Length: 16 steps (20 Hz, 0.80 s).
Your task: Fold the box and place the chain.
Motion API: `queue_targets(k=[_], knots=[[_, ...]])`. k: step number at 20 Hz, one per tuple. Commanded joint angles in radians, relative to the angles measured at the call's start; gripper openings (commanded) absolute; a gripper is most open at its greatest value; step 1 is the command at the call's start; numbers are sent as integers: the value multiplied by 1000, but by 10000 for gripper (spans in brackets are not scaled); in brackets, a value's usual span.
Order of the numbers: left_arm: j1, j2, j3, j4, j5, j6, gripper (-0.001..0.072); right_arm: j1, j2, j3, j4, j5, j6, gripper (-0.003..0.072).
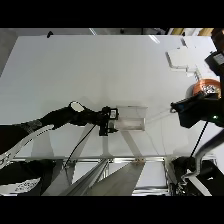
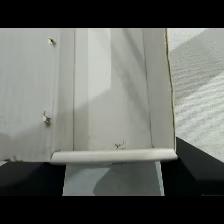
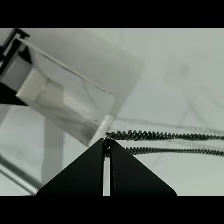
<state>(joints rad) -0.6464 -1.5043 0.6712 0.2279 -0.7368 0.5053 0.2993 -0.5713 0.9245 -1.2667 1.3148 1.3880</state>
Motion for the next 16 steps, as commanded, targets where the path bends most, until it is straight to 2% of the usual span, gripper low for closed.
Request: queue_targets(k=[1,7,11,16], knots=[[0,0,0,0,0,0,271,137,8,-71,72,-93,3,18],[0,0,0,0,0,0,271,340,-46,-200,75,-339,3,18],[0,0,0,0,0,0,271,443,-232,-210,72,-465,3,18],[0,0,0,0,0,0,271,459,-423,-210,65,-546,29,21]])
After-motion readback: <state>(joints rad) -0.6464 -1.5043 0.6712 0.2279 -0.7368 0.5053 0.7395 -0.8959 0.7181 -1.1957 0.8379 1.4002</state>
